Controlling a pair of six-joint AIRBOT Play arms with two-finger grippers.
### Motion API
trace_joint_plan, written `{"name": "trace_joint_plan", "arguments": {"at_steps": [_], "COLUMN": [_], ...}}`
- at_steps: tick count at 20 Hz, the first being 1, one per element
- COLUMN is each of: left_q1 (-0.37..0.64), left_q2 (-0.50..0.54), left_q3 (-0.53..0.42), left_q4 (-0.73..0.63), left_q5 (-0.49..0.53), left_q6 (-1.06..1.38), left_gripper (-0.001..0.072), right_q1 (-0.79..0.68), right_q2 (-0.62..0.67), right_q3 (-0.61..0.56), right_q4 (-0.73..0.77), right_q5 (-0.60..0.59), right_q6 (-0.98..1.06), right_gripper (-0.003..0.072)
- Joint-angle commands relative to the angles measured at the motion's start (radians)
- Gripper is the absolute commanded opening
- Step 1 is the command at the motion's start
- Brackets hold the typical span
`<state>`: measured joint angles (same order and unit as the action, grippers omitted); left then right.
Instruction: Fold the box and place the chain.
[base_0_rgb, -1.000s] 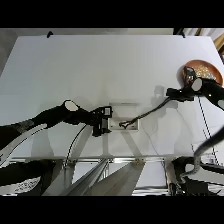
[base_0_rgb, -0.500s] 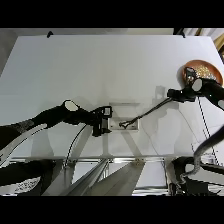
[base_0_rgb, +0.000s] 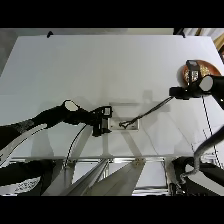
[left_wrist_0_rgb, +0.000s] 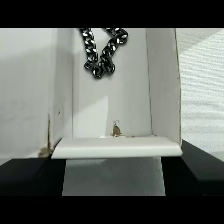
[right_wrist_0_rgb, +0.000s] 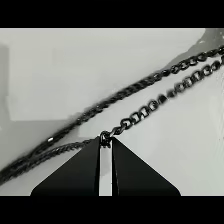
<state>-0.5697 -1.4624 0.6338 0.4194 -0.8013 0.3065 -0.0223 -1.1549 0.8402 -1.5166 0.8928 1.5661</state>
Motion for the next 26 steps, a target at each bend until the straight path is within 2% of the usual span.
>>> {"name": "trace_joint_plan", "arguments": {"at_steps": [1, 5, 8, 13, 18, 21, 26], "left_q1": [0.001, 0.001, 0.001, 0.001, 0.001, 0.001, 0.001], "left_q2": [0.001, 0.001, 0.001, 0.001, 0.001, 0.001, 0.001], "left_q3": [0.000, 0.000, 0.000, 0.000, 0.000, 0.000, 0.000], "left_q4": [0.000, 0.000, 0.000, 0.000, 0.000, 0.000, 0.000], "left_q5": [0.000, 0.000, 0.000, 0.000, 0.000, 0.000, 0.000], "left_q6": [0.000, 0.000, 0.000, 0.000, 0.000, 0.000, 0.000], "left_gripper": [0.0254, 0.0254, 0.0254, 0.0254, 0.0254, 0.0254, 0.0254], "right_q1": [0.095, 0.266, 0.407, 0.645, 0.818, 0.898, 0.996], "right_q2": [0.157, 0.280, 0.331, 0.359, 0.378, 0.393, 0.398], "right_q3": [0.000, 0.000, 0.000, 0.000, 0.002, 0.006, 0.017], "right_q4": [0.000, 0.003, 0.003, 0.002, -0.007, -0.006, -0.005], "right_q5": [0.098, 0.190, 0.212, 0.218, 0.213, 0.166, 0.008], "right_q6": [-0.031, -0.016, 0.039, 0.113, 0.166, 0.176, 0.190], "right_gripper": [0.0016, 0.0017, 0.0017, 0.0017, 0.0017, 0.0017, 0.0017]}}
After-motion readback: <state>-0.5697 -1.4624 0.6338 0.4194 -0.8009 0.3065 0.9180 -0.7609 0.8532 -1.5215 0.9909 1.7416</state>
